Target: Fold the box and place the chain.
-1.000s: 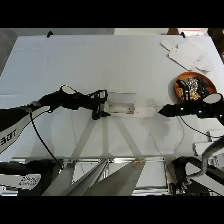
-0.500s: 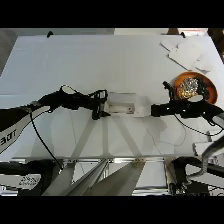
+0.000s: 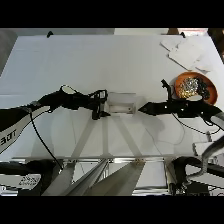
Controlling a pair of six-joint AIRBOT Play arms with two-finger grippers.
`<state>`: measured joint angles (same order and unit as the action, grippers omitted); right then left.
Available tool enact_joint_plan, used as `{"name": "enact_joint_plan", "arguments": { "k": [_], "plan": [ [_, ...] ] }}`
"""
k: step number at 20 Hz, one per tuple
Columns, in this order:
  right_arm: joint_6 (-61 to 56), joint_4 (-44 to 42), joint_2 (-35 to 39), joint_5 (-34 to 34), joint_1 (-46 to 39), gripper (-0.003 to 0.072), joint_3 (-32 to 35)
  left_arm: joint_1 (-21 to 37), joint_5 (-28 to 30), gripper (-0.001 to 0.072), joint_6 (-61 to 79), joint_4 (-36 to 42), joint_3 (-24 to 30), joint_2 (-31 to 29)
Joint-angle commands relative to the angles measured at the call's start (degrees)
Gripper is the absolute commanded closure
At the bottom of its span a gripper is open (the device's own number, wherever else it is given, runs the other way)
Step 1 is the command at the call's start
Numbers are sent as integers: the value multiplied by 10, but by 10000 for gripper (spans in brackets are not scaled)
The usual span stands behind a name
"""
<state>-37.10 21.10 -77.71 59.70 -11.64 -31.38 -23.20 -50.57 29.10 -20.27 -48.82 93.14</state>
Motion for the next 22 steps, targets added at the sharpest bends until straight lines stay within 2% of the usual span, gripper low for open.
{"name": "enact_joint_plan", "arguments": {
  "k": [1, 6, 9, 11, 15, 22],
  "plan": [
    [17, -31, 0, 1, 27, 377, 0, 0, 0, 387, 0, 0, 0, 0],
    [46, -95, 0, 1, 42, 361, 0, 0, 0, 387, 0, 0, 0, 0],
    [55, -94, 0, -3, 42, 357, 0, 0, 0, 387, 0, 0, 0, 0],
    [62, -94, 0, -17, 42, 228, 0, 0, 0, 387, 0, 0, 0, 0],
    [61, -94, 0, -54, 65, 226, 0, 0, 0, 387, 0, 0, 0, 0],
    [56, -93, 0, -159, 121, 227, 0, 0, 0, 387, 0, 0, 0, 0]
  ]
}}
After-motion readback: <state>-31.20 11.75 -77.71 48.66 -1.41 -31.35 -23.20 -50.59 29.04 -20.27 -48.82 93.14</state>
